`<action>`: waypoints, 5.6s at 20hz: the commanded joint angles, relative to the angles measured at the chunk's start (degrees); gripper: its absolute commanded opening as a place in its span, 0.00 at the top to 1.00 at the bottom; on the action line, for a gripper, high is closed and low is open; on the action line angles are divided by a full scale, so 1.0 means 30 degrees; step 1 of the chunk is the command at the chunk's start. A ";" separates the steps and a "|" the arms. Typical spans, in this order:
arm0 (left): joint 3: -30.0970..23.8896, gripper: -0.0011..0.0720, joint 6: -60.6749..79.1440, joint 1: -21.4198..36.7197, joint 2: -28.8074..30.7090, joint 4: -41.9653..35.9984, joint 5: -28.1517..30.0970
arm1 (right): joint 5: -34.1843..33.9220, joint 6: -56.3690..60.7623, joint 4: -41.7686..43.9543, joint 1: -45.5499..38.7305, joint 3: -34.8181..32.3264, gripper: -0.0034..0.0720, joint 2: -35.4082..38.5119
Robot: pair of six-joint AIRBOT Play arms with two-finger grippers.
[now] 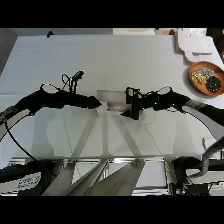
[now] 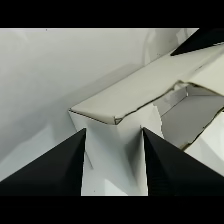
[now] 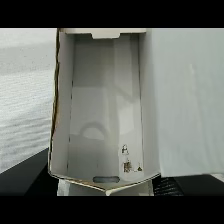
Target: Fold the box and place the chain.
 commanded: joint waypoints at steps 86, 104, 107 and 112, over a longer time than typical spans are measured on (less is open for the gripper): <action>0.6098 0.38 -2.7365 -0.7482 -0.0605 1.9737 -0.2543 | -0.0007 0.0000 -0.0007 0.0015 0.0015 0.27 -0.0007; 0.4044 0.38 0.5042 -0.1144 0.3410 1.0972 -0.6346 | -0.0007 0.0007 -0.0007 0.0015 0.0015 0.27 -0.0007; 0.3927 0.25 1.0528 -0.1013 0.1698 0.9122 -0.5982 | 0.0000 0.0000 -0.0007 0.0015 0.0015 0.27 0.0000; 0.3927 0.02 1.5081 0.0328 -0.1144 0.6841 -0.4546 | 0.0000 0.0000 -0.0007 0.0015 0.0015 0.27 0.0000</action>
